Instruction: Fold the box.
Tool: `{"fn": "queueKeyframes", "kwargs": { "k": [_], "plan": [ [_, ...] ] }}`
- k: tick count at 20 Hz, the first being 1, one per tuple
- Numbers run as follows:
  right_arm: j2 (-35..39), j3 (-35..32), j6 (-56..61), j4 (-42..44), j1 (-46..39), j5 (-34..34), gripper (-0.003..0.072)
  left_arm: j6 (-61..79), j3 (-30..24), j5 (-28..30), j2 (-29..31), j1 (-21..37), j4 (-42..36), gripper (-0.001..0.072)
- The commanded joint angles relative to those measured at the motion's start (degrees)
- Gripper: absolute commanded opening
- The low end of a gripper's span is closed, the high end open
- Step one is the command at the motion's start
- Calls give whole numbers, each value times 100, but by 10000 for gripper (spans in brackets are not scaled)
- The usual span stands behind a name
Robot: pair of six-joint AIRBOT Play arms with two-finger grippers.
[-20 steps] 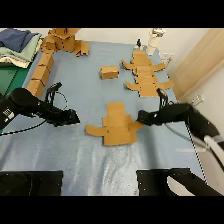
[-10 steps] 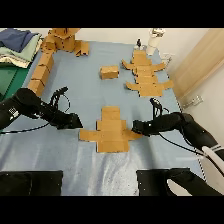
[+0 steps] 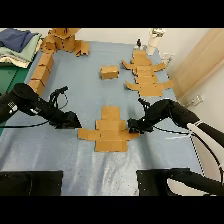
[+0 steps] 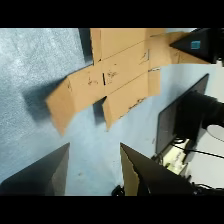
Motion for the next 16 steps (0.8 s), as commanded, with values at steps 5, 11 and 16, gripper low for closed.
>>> {"fn": "queueKeyframes", "kwargs": {
  "k": [5, 11, 16],
  "plan": [
    [675, -219, -1853, 1097, 365, 800, 1, 1150, 122, -581, -739, 675, -1163, 472],
    [1762, -1248, -2006, 1029, 1012, 1397, 1, 1478, 133, -122, -1545, 732, -1300, 608],
    [1921, -1589, -1956, 1027, 1567, 1661, 1, 1864, 133, 479, -1600, 719, -1377, 608]
  ]
}}
